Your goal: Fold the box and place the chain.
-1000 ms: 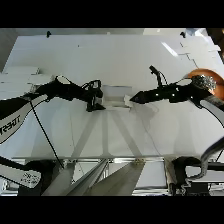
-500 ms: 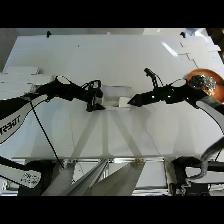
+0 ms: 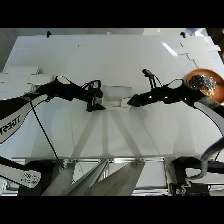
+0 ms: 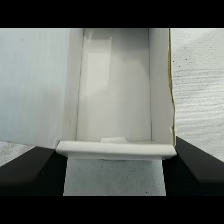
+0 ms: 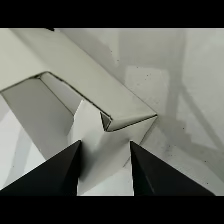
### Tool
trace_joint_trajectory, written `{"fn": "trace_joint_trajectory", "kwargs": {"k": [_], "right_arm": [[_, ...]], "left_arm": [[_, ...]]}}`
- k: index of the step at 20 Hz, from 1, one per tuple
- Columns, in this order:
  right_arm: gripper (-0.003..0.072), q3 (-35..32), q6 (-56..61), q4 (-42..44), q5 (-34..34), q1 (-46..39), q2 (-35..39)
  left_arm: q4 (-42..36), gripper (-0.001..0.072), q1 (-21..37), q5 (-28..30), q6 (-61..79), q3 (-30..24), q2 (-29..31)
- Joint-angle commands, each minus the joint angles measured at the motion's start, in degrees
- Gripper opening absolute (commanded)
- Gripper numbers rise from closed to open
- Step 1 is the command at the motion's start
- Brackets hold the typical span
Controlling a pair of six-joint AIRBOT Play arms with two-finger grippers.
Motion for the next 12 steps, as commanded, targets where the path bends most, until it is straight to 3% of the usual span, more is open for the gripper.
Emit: {"fn": "trace_joint_trajectory", "kwargs": {"k": [1,7,12], "right_arm": [[0.0338,0.42,9.42,-8.96,-6.47,3.82,1.86],[0.0338,6.40,40.85,-41.33,-7.48,11.96,2.45],[0.0336,10.71,55.93,-54.21,-5.40,17.40,0.96]], "left_arm": [[0.02,0.0337,0.04,0.00,0.02,0.00,-0.02],[0.02,0.0337,0.04,0.02,0.02,0.00,-0.02],[0.02,0.0337,0.04,0.02,0.02,0.00,-0.02]]}}
